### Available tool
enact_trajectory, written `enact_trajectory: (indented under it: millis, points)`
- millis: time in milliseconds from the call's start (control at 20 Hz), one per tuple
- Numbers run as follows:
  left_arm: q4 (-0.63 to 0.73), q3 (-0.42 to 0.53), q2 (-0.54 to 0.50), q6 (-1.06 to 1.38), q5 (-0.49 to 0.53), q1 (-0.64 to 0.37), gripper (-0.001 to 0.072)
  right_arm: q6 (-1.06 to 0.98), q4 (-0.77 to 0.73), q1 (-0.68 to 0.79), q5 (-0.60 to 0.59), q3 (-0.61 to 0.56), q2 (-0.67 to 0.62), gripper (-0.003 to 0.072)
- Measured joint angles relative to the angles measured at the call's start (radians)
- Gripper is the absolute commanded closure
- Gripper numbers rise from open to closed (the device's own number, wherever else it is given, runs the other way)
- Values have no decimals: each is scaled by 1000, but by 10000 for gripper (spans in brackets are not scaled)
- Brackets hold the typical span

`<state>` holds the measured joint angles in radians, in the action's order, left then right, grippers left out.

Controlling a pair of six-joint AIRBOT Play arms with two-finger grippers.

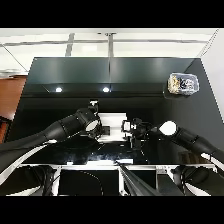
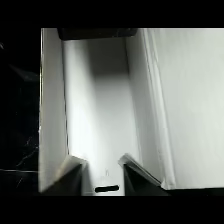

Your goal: Fold the box and place the chain.

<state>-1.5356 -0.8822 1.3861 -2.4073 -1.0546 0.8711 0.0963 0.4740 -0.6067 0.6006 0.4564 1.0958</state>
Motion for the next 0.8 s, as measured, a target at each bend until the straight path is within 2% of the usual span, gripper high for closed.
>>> enact_trajectory:
  millis: [150, 350, 500, 700, 800]
  points:
    - [3, 0, 0, 0, 0, 0, 681, -51, 5, 24, 1, 0, -11, 680]
    - [6, 0, 0, -1, -1, 0, 680, -317, 39, 152, 67, 9, -72, 679]
    - [7, 0, 0, 0, -1, 0, 681, -578, 58, 347, 198, 17, -107, 679]
    - [7, 0, 0, -1, -2, 0, 681, -1019, 177, 671, 347, 13, -122, 679]
    - [7, 0, 0, -1, -2, 0, 680, -1150, 224, 785, 409, -5, -119, 679]
